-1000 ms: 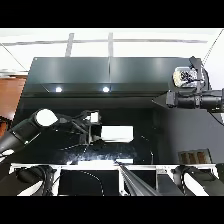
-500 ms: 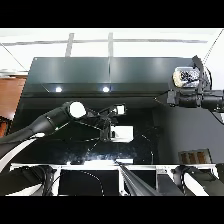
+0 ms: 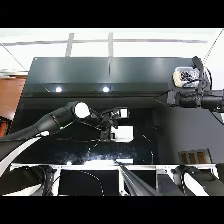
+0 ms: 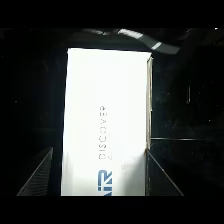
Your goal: Fold the box and place the chain.
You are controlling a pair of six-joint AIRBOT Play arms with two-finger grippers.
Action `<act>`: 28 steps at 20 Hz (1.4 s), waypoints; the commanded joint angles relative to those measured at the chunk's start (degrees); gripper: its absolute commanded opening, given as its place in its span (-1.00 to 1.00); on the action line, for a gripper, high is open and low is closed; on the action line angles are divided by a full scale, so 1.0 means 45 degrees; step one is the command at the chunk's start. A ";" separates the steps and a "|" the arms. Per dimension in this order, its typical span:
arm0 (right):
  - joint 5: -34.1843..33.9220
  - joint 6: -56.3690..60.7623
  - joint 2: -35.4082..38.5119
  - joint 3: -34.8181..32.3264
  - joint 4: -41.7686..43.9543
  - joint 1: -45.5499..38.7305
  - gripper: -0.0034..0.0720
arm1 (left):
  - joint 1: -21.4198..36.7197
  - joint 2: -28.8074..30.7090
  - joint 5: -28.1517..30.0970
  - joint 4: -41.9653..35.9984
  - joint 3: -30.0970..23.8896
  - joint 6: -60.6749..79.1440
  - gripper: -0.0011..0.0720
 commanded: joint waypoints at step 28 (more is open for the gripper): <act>-0.0102 0.0185 0.0005 -0.0019 -0.0223 -0.0005 -0.79 | -0.0976 0.0340 0.0704 0.1617 0.0005 -0.1802 0.98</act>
